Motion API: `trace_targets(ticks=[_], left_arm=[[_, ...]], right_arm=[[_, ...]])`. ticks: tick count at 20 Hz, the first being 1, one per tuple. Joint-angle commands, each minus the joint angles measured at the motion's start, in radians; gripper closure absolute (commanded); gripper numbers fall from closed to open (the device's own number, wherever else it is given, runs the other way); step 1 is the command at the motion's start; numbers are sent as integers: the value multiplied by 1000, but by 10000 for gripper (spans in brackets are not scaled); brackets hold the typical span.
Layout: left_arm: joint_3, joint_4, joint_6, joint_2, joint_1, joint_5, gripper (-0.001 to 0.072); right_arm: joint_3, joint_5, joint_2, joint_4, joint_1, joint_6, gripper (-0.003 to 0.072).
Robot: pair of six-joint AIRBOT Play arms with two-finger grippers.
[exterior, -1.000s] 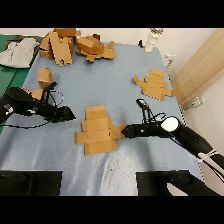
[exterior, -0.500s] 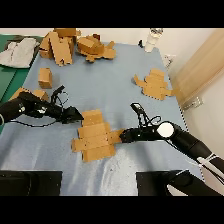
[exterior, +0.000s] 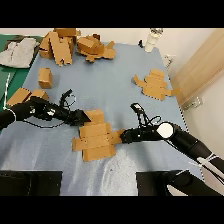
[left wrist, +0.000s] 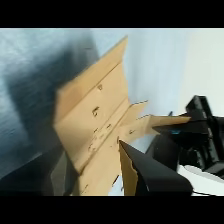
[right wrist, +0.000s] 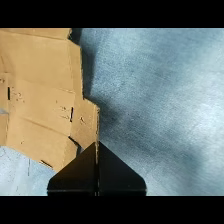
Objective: Fold the box.
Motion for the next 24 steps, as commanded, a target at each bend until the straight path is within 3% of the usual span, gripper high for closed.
trace_targets(ticks=[1,2,3,12,13,14,17,18,20,21,23,24], left_arm=[[1,-127,118,-10,-15,-46,232],[1,-132,141,-10,-23,-45,274],[1,-131,161,-14,-30,-43,370],[1,-113,204,-48,-41,-98,371],[1,-103,211,-48,-41,-100,526],[1,-101,237,-48,-41,-105,607],[1,-101,263,-49,-41,-106,611],[1,-101,280,-48,-41,-108,698],[1,-107,336,-48,-41,-109,698],[1,-120,383,-48,-41,-109,698],[1,-188,505,-48,-41,-156,698],[4,-231,578,-48,-41,-206,697]], right_arm=[[-1,3,0,-6,1,0,686],[-1,3,0,-8,1,0,686],[-1,3,0,-9,1,0,686],[-1,2,0,-17,1,12,686],[-1,3,0,-17,1,13,686],[-1,3,0,-18,1,14,686],[-1,2,0,-25,1,19,686],[-1,2,0,-25,1,19,686],[-1,-2,0,-24,1,19,685],[-1,-3,0,-24,1,19,662],[0,-7,2,-24,0,37,476],[5,-9,1,-24,0,65,444]])
